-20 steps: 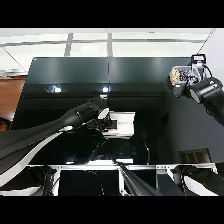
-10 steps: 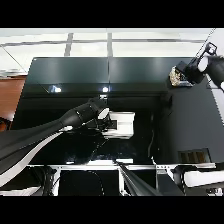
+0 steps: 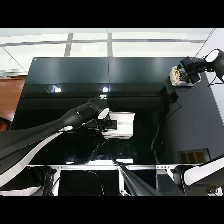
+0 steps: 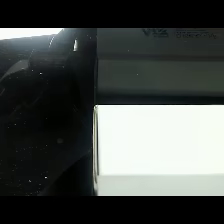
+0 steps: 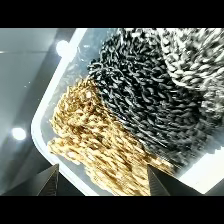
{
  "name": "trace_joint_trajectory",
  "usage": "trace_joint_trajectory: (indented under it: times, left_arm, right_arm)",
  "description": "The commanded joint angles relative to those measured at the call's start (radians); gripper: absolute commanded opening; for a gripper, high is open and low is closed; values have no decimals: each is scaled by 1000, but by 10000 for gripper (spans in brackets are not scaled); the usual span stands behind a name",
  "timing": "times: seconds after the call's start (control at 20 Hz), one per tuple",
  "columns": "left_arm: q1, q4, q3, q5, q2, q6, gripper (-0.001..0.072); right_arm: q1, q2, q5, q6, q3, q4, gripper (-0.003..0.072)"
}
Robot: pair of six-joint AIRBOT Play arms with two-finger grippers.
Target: Fold the box and place the chain.
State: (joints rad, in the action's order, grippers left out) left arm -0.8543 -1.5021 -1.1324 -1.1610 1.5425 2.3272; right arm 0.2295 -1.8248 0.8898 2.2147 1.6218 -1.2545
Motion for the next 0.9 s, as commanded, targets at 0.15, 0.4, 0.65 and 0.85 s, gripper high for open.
trace_joint_trajectory:
  times: [0.15,0.4,0.65,0.85]
  left_arm:
    - [1,0,-1,1,0,0,29]
    - [1,0,-1,1,0,0,29]
    - [1,0,-1,0,0,0,29]
    - [1,1,-1,1,0,0,29]
  right_arm:
    - [2,-64,-66,6,9,77,571]
    - [5,-81,-63,-60,10,78,160]
    - [18,-54,32,-318,76,176,14]
    - [39,78,70,-427,88,178,13]
